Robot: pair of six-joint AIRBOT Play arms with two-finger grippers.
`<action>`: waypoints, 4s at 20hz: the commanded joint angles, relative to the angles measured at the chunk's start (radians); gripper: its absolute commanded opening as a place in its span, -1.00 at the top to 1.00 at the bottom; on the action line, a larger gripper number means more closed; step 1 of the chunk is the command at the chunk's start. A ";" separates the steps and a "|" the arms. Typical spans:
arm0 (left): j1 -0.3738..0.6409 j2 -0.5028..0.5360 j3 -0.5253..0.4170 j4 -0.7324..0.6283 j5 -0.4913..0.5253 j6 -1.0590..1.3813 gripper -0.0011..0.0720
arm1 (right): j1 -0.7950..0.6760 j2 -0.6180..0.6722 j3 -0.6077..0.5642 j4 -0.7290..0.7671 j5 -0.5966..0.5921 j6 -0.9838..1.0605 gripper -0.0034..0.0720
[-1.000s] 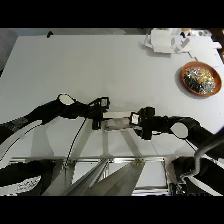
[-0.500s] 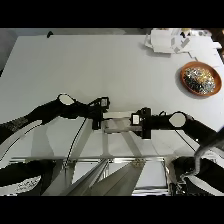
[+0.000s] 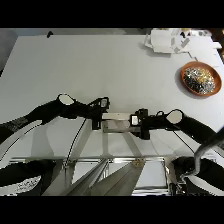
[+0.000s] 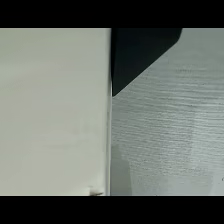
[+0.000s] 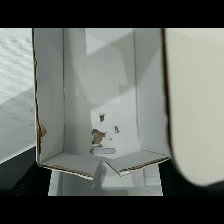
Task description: Fold the box and place the chain.
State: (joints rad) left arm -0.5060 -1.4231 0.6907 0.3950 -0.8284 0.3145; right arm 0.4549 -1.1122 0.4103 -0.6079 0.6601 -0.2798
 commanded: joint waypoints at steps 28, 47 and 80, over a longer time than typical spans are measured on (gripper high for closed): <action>-0.001 -0.001 0.000 -0.002 0.002 -0.001 0.94 | 0.000 -0.054 0.001 0.067 0.014 -0.038 -0.87; -0.001 -0.001 0.000 -0.002 0.002 -0.001 0.94 | -0.121 -0.053 0.047 0.035 0.107 0.017 -0.96; -0.001 -0.001 0.000 -0.002 0.002 -0.001 0.94 | -0.057 -0.171 0.054 0.029 0.115 -0.085 -0.16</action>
State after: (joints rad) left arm -0.5068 -1.4235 0.6907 0.3931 -0.8280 0.3134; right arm 0.3965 -1.2831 0.4652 -0.5720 0.7689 -0.3653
